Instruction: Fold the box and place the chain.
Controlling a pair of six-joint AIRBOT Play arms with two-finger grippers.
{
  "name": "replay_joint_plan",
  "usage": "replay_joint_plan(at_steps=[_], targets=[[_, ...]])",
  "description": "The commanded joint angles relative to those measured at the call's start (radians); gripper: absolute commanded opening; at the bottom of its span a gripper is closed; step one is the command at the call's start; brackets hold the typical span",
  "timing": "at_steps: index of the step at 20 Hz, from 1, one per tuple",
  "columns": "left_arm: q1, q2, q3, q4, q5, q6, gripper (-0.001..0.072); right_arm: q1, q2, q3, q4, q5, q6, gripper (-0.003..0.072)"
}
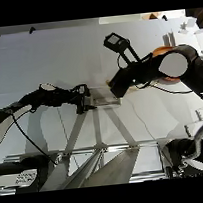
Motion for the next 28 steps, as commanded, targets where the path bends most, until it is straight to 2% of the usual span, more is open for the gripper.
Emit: replay_joint_plan(at_steps=[1, 4, 7, 10, 12, 17, 20, 21, 22, 24, 26, 28], targets=[[0.000, 0.000, 0.000, 0.000, 0.000, 0.000, 0.0391, 0.002, -0.018, 0.000, 0.203, -0.045, -0.145, 0.0006], [0.000, 0.000, 0.000, 0.000, 0.000, 0.000, 0.0391, 0.002, -0.062, 0.000, 0.305, -0.046, -0.220, 0.0006], [0.000, 0.000, 0.000, 0.000, 0.000, 0.000, 0.0391, 0.002, -0.097, -0.006, 0.220, -0.002, -0.185, 0.0008], [0.000, 0.000, 0.000, 0.000, 0.000, 0.000, 0.0391, -0.005, -0.097, -0.014, 0.071, 0.081, -0.141, 0.0021], [0.000, 0.000, 0.000, 0.000, 0.000, 0.000, 0.0391, -0.037, -0.094, -0.014, 0.066, 0.127, -0.127, 0.0294], [0.000, 0.000, 0.000, 0.000, 0.000, 0.000, 0.0391, -0.186, -0.010, -0.014, 0.085, 0.134, -0.064, 0.0302], [0.000, 0.000, 0.000, 0.000, 0.000, 0.000, 0.0391, -0.339, 0.048, -0.014, 0.001, 0.136, 0.133, 0.0309], [0.000, 0.000, 0.000, 0.000, 0.000, 0.000, 0.0391, -0.395, 0.050, -0.014, -0.045, 0.142, 0.217, 0.0461], [0.000, 0.000, 0.000, 0.000, 0.000, 0.000, 0.0391, -0.441, 0.049, -0.019, -0.093, 0.139, 0.282, 0.0674], [0.000, 0.000, 0.000, 0.000, 0.000, 0.000, 0.0391, -0.501, 0.049, -0.056, -0.218, 0.108, 0.456, 0.0698], [0.000, 0.000, 0.000, 0.000, 0.000, 0.000, 0.0391, -0.523, 0.049, -0.121, -0.311, 0.072, 0.617, 0.0627], [0.000, 0.000, 0.000, 0.000, 0.000, 0.000, 0.0391, -0.521, 0.033, -0.196, -0.336, 0.035, 0.735, 0.0633]])
